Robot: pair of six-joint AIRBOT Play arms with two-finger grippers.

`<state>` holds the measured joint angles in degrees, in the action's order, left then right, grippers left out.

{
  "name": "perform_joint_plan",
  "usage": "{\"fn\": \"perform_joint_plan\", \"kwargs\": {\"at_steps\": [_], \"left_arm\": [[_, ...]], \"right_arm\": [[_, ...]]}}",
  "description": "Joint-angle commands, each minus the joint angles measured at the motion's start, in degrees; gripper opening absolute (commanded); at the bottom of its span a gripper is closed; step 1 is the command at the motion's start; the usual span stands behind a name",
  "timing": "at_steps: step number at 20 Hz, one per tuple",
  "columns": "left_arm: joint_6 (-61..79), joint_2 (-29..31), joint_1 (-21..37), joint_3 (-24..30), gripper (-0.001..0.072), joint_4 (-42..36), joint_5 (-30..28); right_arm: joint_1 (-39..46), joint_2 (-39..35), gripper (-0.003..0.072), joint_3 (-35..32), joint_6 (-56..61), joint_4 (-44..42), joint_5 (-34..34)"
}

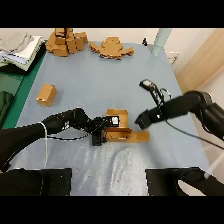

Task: Fold the box.

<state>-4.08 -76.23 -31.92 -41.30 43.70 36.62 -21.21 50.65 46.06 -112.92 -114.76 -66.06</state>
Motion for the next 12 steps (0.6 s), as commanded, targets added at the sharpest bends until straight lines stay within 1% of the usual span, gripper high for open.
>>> {"fn": "perform_joint_plan", "kwargs": {"at_steps": [1,2,3,5,8,10,12], "left_arm": [[0.00,0.02,-0.02,-0.02,0.0523,0.02,-0.07],[0.00,0.02,-0.02,-0.02,0.0523,0.02,-0.07],[0.00,0.02,-0.02,-0.02,0.0523,0.00,-0.07],[0.00,0.02,-0.02,-0.02,0.0523,0.00,-0.07],[0.00,0.02,-0.02,-0.02,0.0523,0.00,-0.07],[0.00,0.02,-0.02,-0.02,0.0523,0.00,-0.09],[0.00,0.02,-0.02,-0.02,0.0523,0.00,-0.07]], "right_arm": [[0.04,-6.21,0.0465,-7.08,-16.61,-0.90,-4.63],[0.04,-6.19,0.0640,-8.61,-22.23,-0.46,-4.02],[0.04,-5.77,0.0662,-10.05,-26.95,-0.50,-2.25],[0.04,-4.11,0.0663,-11.69,-33.62,-0.79,2.71],[0.04,-0.33,0.0662,-12.37,-44.37,-0.96,8.83],[0.02,1.88,0.0662,-12.37,-49.09,-2.12,11.23],[0.02,3.26,0.0662,-12.41,-51.87,-3.72,11.91]]}}
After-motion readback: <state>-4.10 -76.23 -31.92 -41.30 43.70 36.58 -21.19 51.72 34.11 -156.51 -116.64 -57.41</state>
